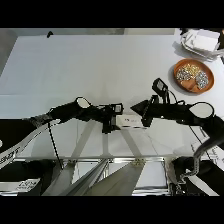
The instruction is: Fold the box and place the chain.
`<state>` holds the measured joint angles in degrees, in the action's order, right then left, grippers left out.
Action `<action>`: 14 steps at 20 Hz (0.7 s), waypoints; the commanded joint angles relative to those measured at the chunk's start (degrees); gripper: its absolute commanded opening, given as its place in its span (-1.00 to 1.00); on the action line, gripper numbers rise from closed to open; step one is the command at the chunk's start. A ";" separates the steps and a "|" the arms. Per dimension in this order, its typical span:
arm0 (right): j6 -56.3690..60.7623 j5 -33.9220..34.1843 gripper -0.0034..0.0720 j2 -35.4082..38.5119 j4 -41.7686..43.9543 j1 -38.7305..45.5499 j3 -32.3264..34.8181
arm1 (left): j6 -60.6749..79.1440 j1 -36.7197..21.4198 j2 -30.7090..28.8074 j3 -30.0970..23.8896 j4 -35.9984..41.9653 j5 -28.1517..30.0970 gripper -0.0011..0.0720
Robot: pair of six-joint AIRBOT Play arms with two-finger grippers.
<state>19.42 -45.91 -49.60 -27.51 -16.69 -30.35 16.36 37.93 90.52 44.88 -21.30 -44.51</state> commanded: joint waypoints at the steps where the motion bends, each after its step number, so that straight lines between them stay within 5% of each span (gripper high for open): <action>1: 34.64 -2.23 -0.88 1.86 -29.62 0.02 -9.64 | 0.15 0.02 -0.04 -0.02 -0.15 0.11 0.03; 4: 51.98 -12.55 -0.88 1.86 -54.45 0.04 -14.97 | 0.15 0.02 -0.04 -0.02 -0.15 0.11 0.03; 6: 57.53 -21.46 -0.88 1.31 -63.54 0.68 -15.04 | 0.15 0.02 -0.04 -0.02 -0.15 0.11 0.03; 9: 58.25 -30.36 -0.88 -0.85 -63.23 4.79 -13.81 | 0.15 0.02 -0.04 -0.02 -0.15 0.07 0.03; 14: 58.36 -26.47 -0.88 -2.51 -58.10 7.41 -10.95 | 0.17 0.02 -0.04 -0.02 -0.15 0.11 0.02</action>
<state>75.79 -72.10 -51.31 -86.54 -10.52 -42.26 16.51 37.93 90.52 44.88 -21.43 -44.45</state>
